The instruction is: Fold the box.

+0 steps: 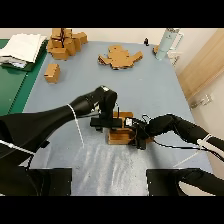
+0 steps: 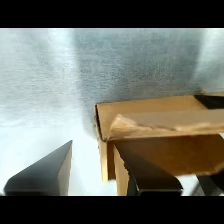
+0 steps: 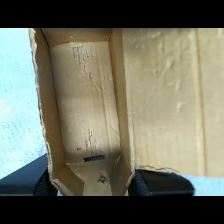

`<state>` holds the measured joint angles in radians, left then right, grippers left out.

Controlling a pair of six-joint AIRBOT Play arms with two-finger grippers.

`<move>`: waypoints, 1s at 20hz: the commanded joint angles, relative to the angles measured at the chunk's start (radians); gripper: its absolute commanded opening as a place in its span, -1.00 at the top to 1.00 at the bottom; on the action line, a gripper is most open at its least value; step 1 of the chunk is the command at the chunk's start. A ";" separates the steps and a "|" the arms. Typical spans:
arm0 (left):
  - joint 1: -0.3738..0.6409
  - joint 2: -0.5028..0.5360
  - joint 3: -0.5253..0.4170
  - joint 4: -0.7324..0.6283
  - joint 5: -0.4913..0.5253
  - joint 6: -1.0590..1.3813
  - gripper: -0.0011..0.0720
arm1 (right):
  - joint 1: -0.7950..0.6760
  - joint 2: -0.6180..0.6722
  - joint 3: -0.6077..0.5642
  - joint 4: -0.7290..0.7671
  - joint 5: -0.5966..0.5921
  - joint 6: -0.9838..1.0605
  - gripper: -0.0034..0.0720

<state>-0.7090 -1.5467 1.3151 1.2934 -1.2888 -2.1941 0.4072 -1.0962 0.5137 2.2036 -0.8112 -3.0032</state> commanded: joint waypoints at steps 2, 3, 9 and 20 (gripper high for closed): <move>0.129 0.002 0.049 -0.164 -0.085 0.169 -0.11 | 0.000 0.000 0.000 0.000 -0.002 0.000 -0.45; 0.161 0.001 0.048 -0.196 -0.085 0.204 -0.11 | 0.000 0.000 0.000 0.000 -0.002 0.000 -0.45; 0.320 0.001 0.048 -0.306 -0.083 0.780 0.93 | 0.000 0.000 0.000 0.000 -0.002 0.000 -0.45; 0.332 0.258 -0.438 -0.312 0.220 1.478 0.94 | 0.000 0.000 0.000 0.000 -0.002 0.000 -0.45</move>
